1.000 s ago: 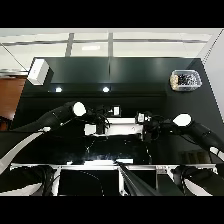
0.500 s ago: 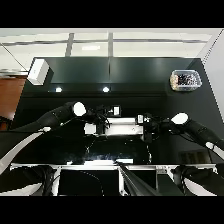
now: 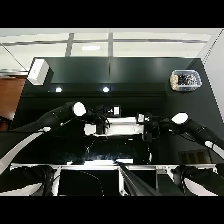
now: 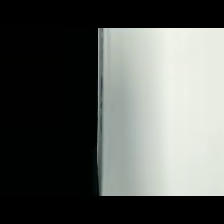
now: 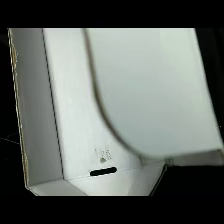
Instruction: Fold the box and place the chain.
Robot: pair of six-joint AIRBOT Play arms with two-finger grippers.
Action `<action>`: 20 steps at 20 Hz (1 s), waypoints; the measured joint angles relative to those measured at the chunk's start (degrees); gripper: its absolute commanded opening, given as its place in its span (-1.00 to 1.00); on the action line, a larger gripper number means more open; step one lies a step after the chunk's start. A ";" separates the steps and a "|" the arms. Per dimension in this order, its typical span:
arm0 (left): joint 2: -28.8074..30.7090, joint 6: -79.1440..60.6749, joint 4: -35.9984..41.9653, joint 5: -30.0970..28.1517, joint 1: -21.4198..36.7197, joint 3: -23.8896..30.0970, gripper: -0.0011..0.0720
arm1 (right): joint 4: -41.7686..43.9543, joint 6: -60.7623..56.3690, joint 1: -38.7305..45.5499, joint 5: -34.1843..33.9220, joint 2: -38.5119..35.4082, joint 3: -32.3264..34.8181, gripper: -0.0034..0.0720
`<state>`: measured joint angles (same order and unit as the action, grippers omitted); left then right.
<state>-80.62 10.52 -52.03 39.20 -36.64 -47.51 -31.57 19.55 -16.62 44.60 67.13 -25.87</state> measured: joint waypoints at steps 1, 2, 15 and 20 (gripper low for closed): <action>0.00 0.00 0.00 0.00 0.02 0.00 -0.90 | -0.02 0.00 0.00 0.00 0.02 0.00 0.94; 0.00 -0.02 0.00 0.02 0.02 0.00 -0.90 | 0.02 0.00 0.00 -0.04 0.07 0.00 0.94; 0.00 -0.02 0.00 0.02 0.02 0.00 -0.90 | -2.14 -2.14 -2.38 -2.21 0.35 0.00 0.94; -0.09 -0.02 0.02 0.00 0.02 0.00 -0.90 | -2.43 -2.34 -2.47 -2.58 0.35 -0.02 0.92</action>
